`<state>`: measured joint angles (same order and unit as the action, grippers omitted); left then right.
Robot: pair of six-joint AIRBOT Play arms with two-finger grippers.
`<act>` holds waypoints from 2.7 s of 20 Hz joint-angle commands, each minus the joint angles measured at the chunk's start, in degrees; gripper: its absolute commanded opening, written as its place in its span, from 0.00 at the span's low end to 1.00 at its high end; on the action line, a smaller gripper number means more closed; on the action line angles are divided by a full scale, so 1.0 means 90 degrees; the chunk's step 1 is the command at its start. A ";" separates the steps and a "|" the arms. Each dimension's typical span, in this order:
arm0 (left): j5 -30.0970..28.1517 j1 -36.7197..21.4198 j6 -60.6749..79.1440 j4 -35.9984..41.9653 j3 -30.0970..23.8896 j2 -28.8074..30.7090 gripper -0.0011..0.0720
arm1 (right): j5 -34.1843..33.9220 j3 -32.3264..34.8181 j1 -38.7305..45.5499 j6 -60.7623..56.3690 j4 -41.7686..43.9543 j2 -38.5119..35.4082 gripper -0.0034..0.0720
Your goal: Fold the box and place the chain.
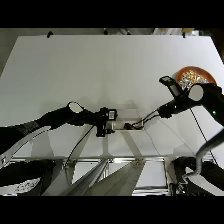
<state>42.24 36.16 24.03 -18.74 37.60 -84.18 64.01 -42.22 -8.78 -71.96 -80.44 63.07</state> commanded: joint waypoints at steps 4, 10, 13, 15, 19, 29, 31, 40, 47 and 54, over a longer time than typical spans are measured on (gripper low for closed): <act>0.0000 0.0000 0.0000 0.0000 0.0005 -0.0002 0.55 | -0.0546 0.0148 0.0010 -0.0345 -0.0073 0.0381 0.38; 0.0000 0.0000 0.0000 0.0000 0.0005 -0.0002 0.55 | -0.0670 0.0148 0.0010 -0.0661 -0.0274 0.0923 0.50; 0.0000 0.0000 0.0000 0.0000 0.0005 -0.0002 0.55 | -0.0714 0.0148 0.0010 -0.0692 -0.0374 0.1056 0.50; 0.0000 0.0000 0.0000 0.0000 0.0005 -0.0002 0.55 | -0.0750 0.0148 0.0010 -0.0692 -0.0367 0.1081 0.50; -0.0002 0.0000 0.0000 0.0000 0.0005 -0.0002 0.55 | -0.0848 0.0148 0.0010 -0.0690 -0.0369 0.1081 0.49; -0.0002 0.0000 0.0000 0.0000 0.0005 -0.0002 0.55 | -0.0656 0.0143 0.0010 -0.0695 -0.0083 0.0945 0.44; 0.0000 0.0000 0.0000 0.0000 0.0005 -0.0002 0.55 | -0.0614 0.0141 0.0012 -0.0704 -0.0087 0.0758 0.44; 0.0000 0.0000 0.0000 0.0000 0.0005 -0.0002 0.55 | -0.1234 0.0143 0.0012 -0.2200 -0.0415 0.0653 0.44; 0.0000 0.0000 0.0000 0.0000 0.0005 -0.0002 0.55 | -0.0962 0.0143 0.0012 -0.2667 -0.0719 0.0653 0.43; 0.0000 0.0000 0.0000 0.0000 0.0005 -0.0002 0.55 | -0.0901 0.0143 0.0012 -0.2815 -0.0760 0.0743 0.40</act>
<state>42.24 36.16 24.01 -18.72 37.58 -84.18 55.59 -40.88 -8.69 -96.33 -86.87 69.23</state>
